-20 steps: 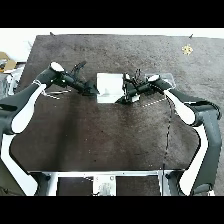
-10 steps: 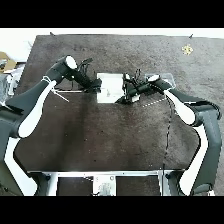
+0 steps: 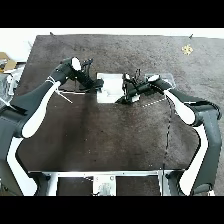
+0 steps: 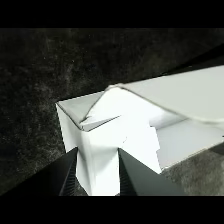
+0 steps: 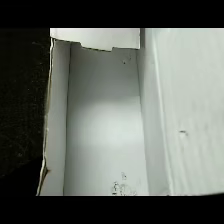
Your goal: Fold the box and place the chain.
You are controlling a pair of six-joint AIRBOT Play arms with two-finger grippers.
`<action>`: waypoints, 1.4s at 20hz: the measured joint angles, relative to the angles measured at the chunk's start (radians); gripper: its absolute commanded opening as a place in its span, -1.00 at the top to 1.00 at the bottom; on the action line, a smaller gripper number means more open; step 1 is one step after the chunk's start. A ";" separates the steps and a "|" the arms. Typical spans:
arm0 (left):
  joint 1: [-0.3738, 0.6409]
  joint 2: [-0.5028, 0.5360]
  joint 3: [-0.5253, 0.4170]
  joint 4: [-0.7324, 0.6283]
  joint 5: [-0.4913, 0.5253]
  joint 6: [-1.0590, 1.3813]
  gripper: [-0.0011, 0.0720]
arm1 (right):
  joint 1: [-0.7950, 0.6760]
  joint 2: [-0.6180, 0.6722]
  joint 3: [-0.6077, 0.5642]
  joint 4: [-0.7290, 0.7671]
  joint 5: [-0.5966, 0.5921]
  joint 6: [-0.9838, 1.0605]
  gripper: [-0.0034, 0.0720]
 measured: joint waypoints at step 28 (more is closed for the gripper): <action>-0.169 -0.162 0.229 0.471 -0.168 -0.332 0.94 | 0.000 0.000 0.000 0.000 0.000 0.001 -0.08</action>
